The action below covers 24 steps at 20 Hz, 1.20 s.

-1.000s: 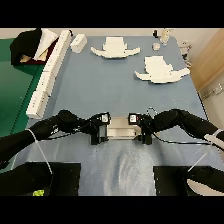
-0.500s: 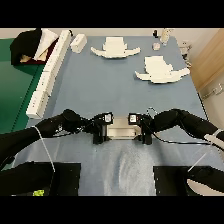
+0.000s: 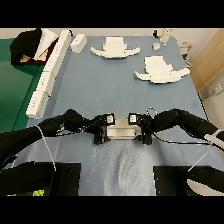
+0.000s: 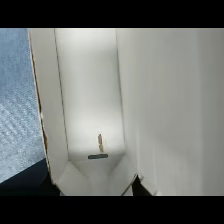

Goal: Fold the box.

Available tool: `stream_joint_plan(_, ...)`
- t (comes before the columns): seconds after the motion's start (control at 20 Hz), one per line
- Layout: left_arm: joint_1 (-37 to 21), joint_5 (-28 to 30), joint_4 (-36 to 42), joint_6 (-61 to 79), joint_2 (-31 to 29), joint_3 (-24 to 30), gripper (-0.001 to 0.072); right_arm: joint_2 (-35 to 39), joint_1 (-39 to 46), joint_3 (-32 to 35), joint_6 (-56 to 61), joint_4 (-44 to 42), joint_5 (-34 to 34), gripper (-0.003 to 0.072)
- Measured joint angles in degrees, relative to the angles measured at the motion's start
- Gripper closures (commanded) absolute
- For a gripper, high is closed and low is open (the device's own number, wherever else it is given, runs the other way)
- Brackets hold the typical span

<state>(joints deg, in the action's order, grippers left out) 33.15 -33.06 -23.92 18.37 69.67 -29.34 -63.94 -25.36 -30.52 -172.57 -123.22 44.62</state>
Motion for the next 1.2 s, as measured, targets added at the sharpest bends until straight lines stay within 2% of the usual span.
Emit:
stream_joint_plan(0.05,0.1,0.0,0.0,-0.1,0.1,-0.1,0.0161,0.0,0.0,0.0,0.0,0.0,0.0,0.0165)
stream_joint_plan(0.1,0.2,-0.3,-0.1,-0.2,0.3,-0.2,0.0201,0.0,0.0,0.0,0.0,-0.1,0.0,0.0165)
stream_joint_plan(1.2,0.7,0.0,-0.5,-0.2,0.6,-0.5,0.0200,0.0,0.0,0.0,0.0,0.0,0.0,0.0165)
